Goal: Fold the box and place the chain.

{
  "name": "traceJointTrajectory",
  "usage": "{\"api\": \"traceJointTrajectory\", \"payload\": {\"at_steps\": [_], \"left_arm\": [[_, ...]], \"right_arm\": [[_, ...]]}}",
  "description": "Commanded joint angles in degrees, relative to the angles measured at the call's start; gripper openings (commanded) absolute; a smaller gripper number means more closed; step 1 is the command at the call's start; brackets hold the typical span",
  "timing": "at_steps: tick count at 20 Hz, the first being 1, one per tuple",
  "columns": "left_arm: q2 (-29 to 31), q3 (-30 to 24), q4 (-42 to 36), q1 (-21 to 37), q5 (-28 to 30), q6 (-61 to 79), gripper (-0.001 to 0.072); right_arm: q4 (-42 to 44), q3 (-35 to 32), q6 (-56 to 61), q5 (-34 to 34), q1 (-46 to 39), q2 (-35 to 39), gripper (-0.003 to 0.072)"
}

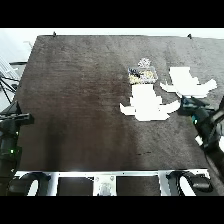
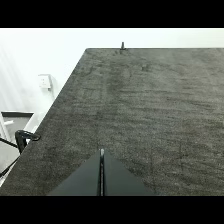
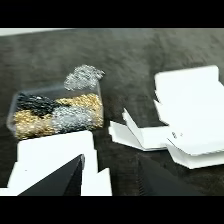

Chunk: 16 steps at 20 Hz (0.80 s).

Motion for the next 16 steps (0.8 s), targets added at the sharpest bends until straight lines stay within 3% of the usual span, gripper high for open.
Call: {"api": "traceJointTrajectory", "payload": {"at_steps": [1,5,7,8,10,13,16], "left_arm": [[0.0,0.0,0.0,0.0,0.0,0.0,0.0021],[0.0,0.0,0.0,0.0,0.0,0.0,0.0021],[0.0,0.0,0.0,0.0,0.0,0.0,0.0021],[0.0,0.0,0.0,0.0,0.0,0.0,0.0021],[0.0,0.0,0.0,0.0,0.0,0.0,0.0021],[0.0,0.0,0.0,0.0,0.0,0.0,0.0021],[0.0,0.0,0.0,0.0,0.0,0.0,0.0021]], "right_arm": [[-2.0,11.0,3.5,18.1,-12.9,-18.4,0.0407],[-35.3,31.1,33.1,52.0,-28.7,-39.1,0.0410],[-47.5,41.6,38.6,62.9,-31.3,-45.7,0.0461],[-52.0,46.5,39.2,66.5,-31.4,-48.5,0.0523],[-56.6,54.8,40.3,72.1,-31.3,-53.7,0.0523],[-56.7,64.9,41.0,80.1,-30.9,-62.5,0.0523],[-57.1,69.5,41.7,82.0,-29.2,-68.3,0.0551]]}}
